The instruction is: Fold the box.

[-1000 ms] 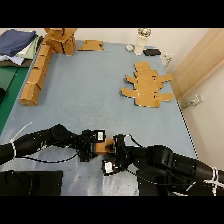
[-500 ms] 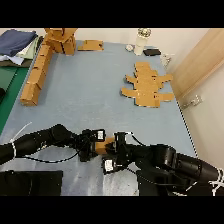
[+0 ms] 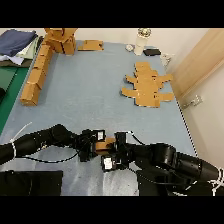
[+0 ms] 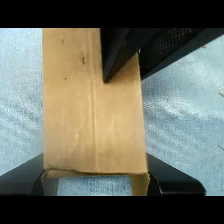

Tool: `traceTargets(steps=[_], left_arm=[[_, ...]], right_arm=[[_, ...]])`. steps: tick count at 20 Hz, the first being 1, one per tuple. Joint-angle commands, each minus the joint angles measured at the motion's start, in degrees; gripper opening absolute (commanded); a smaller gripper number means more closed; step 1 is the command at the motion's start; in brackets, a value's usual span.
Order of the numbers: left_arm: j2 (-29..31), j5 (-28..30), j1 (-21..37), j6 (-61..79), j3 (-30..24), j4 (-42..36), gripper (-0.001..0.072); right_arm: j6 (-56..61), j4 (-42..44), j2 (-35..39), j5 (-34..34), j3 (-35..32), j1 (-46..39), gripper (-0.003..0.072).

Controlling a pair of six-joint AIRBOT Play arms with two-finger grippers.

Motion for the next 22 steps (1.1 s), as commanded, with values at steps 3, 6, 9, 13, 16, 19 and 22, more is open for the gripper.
traceTargets(steps=[3, 6, 9, 13, 16, 19, 22], left_arm=[[0.0, 1.5, 0.0, 0.0, 0.0, 0.0, 0.0476], [0.0, 1.4, 0.0, 0.0, 0.0, 0.0, 0.0476], [0.0, 1.4, 0.0, 0.0, 0.0, 0.0, 0.0475], [0.0, 1.4, 0.0, 0.0, 0.0, 0.0, 0.0476], [0.0, 1.4, 0.0, 0.0, 0.0, 0.0, 0.0475], [0.0, 1.4, 0.0, 0.0, 0.0, 0.0, 0.0475], [0.0, 1.3, 0.0, 0.0, 0.0, 0.0, 0.0476]], right_arm=[[0.1, 4.4, -1.3, -0.7, 0.0, 0.0, 0.0154], [0.1, 5.0, -2.3, -0.7, 0.0, 0.0, 0.0155], [1.5, 5.3, -3.1, -0.7, 0.0, 0.0, 0.0161], [2.1, 5.2, -3.2, -1.4, 1.2, 0.0, 0.0218], [2.1, 4.8, -3.3, -2.9, 3.3, 0.0, 0.0244], [2.9, 4.5, -3.2, -5.6, 3.7, 0.0, 0.0380], [14.1, 4.5, -0.2, -11.9, 4.6, 0.0, 0.0352]])
